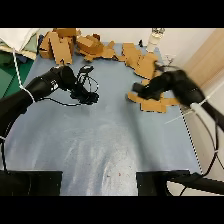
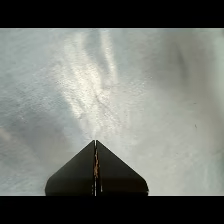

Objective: Fold the box.

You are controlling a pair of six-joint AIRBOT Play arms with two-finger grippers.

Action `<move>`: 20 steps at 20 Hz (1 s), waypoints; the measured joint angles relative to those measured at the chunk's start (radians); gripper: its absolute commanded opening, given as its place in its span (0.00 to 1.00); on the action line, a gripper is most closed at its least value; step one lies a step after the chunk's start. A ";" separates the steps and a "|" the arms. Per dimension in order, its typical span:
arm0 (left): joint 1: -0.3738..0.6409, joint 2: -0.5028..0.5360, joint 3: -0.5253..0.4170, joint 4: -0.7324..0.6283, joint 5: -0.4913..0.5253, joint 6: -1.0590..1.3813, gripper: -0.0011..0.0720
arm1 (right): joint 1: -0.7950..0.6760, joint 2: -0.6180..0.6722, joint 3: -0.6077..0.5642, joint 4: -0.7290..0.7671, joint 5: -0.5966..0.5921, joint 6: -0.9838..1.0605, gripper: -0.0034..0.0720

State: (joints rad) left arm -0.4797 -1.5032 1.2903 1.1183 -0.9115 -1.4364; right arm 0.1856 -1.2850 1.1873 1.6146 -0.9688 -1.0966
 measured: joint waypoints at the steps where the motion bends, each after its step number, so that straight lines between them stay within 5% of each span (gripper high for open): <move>1: 0.014 -0.005 0.000 -0.004 0.000 0.000 0.03 | -0.096 0.000 0.031 0.033 -0.037 -0.045 0.58; 2: 0.029 -0.008 -0.001 -0.017 0.001 0.001 0.04 | -0.199 0.000 0.058 0.063 -0.069 -0.087 0.66; 10: 0.087 -0.017 -0.001 -0.086 0.004 0.014 0.04 | -0.766 -0.050 0.125 0.133 -0.173 -0.338 0.67; 20: 0.090 -0.018 -0.001 -0.093 0.020 0.004 0.04 | -0.919 -0.309 0.129 0.452 -0.129 -0.736 0.67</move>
State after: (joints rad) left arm -0.3893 -1.5208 1.2896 1.0248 -0.8917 -1.4322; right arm -0.7334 -1.5936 1.3167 2.0666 -1.0973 -1.8328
